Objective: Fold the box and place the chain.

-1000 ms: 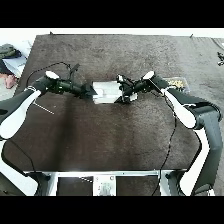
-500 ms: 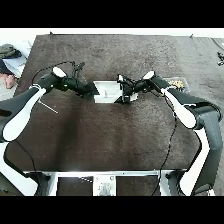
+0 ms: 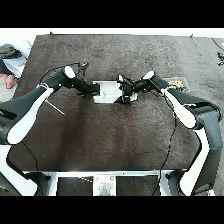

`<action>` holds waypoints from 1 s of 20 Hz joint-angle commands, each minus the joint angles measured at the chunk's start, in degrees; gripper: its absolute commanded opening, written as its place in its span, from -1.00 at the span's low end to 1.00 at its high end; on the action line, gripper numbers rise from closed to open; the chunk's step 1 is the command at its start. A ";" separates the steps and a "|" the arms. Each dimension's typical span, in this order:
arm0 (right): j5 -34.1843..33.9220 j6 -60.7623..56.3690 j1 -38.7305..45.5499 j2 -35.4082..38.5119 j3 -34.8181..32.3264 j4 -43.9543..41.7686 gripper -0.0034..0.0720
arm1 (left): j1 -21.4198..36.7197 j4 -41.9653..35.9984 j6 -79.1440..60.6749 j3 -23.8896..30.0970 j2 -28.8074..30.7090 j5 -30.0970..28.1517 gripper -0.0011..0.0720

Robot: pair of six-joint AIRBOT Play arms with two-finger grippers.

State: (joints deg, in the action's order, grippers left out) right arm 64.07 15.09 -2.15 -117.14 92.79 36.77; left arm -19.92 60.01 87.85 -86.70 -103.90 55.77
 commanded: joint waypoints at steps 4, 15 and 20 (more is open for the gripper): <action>0.02 -0.07 -0.04 -0.02 0.04 0.02 0.07 | -3.28 13.33 15.74 -7.78 -3.37 5.90 0.16; 0.04 -0.07 -0.04 -0.02 0.04 0.02 0.07 | -5.99 22.69 24.24 -17.46 -8.85 13.25 0.13; 0.00 -0.07 -0.04 -0.02 0.04 0.02 0.07 | -5.99 25.55 26.32 -17.49 -9.40 14.01 0.08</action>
State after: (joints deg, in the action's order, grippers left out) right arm 64.07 15.05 -2.15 -117.14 92.79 36.80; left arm -25.76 83.59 112.66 -103.92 -112.75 69.06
